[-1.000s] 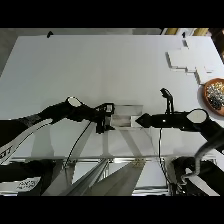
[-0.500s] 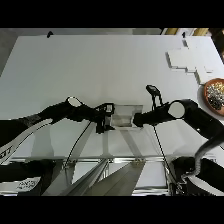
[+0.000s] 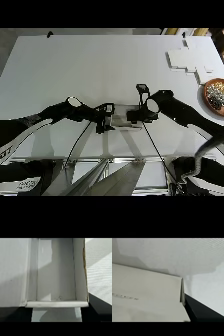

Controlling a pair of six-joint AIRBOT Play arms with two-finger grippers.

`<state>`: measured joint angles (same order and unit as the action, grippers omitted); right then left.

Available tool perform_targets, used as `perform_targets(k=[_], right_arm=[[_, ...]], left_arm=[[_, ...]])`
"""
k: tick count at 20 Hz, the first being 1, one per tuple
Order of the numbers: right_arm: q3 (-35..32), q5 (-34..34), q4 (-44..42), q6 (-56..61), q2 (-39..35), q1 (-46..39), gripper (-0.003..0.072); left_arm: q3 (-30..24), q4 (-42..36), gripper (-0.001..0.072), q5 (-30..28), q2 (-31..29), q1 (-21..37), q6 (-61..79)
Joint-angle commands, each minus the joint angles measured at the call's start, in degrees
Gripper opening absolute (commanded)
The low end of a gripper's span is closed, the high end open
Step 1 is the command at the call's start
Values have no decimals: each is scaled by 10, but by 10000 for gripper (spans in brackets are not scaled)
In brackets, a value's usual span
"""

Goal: Fold the box and place the chain.

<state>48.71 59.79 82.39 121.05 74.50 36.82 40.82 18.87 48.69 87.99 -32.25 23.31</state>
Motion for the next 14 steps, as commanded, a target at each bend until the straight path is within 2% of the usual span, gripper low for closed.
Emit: perform_targets(k=[1, 8, 9, 11, 14], right_arm=[[11, 30, 42, 57, 27, 18, 409], [10, 36, 51, 73, 45, 18, 388], [10, 31, 51, 73, 46, 18, 387], [6, 18, 48, 73, 46, 18, 336], [-14, -1, 37, 70, 46, 18, 335]], left_arm=[[0, 0, 36, 0, 0, 0, 0], [0, 0, 36, 0, 0, 0, 0], [0, 0, 36, 0, 0, 0, 0], [0, 0, 36, 0, 0, 0, 0], [0, 0, 36, 0, 0, 0, 0]])
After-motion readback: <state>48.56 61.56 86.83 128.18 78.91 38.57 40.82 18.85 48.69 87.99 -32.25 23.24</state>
